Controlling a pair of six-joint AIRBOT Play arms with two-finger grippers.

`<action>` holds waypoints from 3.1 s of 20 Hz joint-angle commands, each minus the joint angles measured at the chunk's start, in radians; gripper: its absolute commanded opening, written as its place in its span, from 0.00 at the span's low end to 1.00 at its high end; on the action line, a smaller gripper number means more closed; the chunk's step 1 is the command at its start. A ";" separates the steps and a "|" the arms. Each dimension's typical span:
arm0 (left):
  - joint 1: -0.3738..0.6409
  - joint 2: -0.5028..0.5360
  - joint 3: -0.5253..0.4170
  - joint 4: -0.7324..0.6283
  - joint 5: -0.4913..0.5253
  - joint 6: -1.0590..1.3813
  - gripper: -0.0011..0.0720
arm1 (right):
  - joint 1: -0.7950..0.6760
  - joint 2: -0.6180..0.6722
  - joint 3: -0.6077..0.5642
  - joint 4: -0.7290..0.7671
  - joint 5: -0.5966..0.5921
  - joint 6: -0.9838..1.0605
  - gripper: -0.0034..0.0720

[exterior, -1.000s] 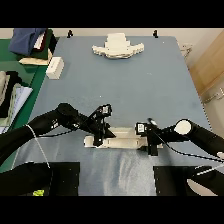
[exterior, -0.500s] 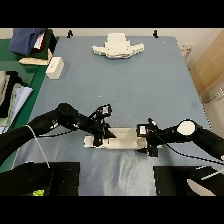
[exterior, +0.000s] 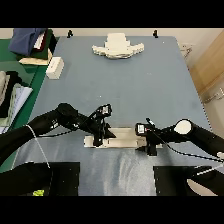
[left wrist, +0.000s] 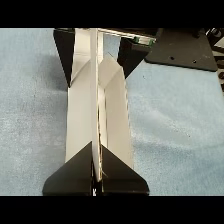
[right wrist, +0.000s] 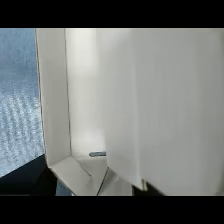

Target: Fold the box.

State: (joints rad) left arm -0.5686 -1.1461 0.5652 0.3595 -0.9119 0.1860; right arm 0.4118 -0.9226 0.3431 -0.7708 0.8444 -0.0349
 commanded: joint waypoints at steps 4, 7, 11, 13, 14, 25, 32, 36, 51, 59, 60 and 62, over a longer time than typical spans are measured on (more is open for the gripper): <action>0.001 0.001 0.001 0.000 0.000 0.000 0.04 | 0.001 -0.009 -0.001 -0.019 -0.018 0.017 0.79; 0.001 0.001 0.001 0.000 0.000 0.000 0.04 | 0.001 -0.009 -0.001 -0.019 -0.019 0.017 0.79; 0.001 0.001 0.001 0.000 0.000 0.000 0.04 | 0.001 -0.009 -0.001 -0.018 -0.015 0.017 0.79; 0.001 0.001 0.001 0.000 0.000 0.000 0.04 | 0.001 -0.009 -0.001 -0.018 -0.015 0.017 0.79; 0.001 0.001 0.001 0.000 0.000 0.000 0.04 | 0.001 -0.009 -0.001 -0.018 -0.015 0.017 0.79; 0.001 0.000 0.001 -0.013 0.043 0.000 0.04 | 0.002 -0.009 -0.001 0.004 -0.014 0.019 0.79; 0.001 0.000 0.001 -0.015 0.045 0.000 0.04 | 0.002 -0.008 0.000 0.023 -0.015 0.018 0.80; 0.001 0.000 0.001 -0.014 0.048 0.000 0.04 | 0.002 -0.006 -0.001 0.032 -0.015 0.018 0.84; 0.001 0.000 0.001 -0.014 0.048 0.000 0.04 | 0.002 0.005 -0.043 0.056 -0.049 0.015 0.80; 0.001 0.000 0.001 -0.014 0.048 0.000 0.04 | 0.002 0.038 -0.043 0.079 -0.049 0.016 0.94; 0.001 0.000 0.001 -0.014 0.048 0.000 0.04 | 0.002 0.037 -0.043 0.079 -0.050 0.015 0.94; 0.001 0.000 0.001 -0.014 0.050 0.000 0.04 | 0.002 0.035 -0.043 0.079 -0.053 0.015 0.94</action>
State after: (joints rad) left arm -0.5690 -1.1454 0.5652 0.3447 -0.8635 0.1860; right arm 0.4141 -0.8879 0.2996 -0.6952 0.7990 -0.0189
